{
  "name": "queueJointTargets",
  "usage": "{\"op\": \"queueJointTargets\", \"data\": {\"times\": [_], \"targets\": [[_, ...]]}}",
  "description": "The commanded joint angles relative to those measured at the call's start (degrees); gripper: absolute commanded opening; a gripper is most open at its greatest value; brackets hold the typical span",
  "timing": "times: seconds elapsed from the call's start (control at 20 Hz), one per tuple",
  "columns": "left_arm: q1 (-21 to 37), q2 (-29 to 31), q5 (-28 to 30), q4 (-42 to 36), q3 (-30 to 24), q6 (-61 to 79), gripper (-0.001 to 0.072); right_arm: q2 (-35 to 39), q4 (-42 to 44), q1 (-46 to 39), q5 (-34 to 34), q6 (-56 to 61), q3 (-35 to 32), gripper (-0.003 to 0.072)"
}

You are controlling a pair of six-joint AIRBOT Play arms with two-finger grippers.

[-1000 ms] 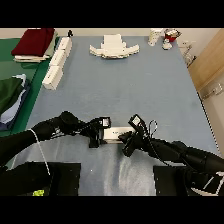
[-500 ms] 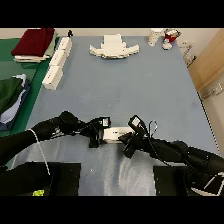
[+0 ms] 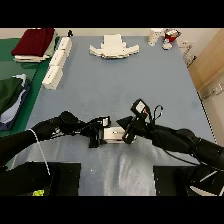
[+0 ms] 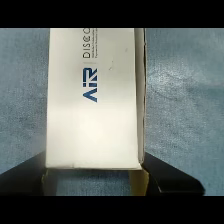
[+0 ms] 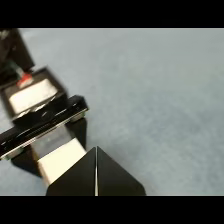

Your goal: Fold the box.

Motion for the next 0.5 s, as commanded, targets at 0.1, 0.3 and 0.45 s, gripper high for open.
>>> {"op": "queueJointTargets", "data": {"times": [0.1, 0.3, 0.45], "targets": [[0.0, 0.0, 0.0, 0.0, 0.0, 0.1, 0.0531, -7.8, -9.4, -16.6, -21.5, 9.0, 14.3, 0.0007], [0.0, 0.0, 0.0, 0.0, 0.0, 0.1, 0.0531, -20.6, -28.9, -25.0, -44.2, 41.1, 27.7, 0.0007], [0.0, 0.0, 0.1, 0.0, 0.0, 0.1, 0.0531, -27.6, -32.2, -28.6, -54.1, 53.2, 32.2, 0.0007]]}}
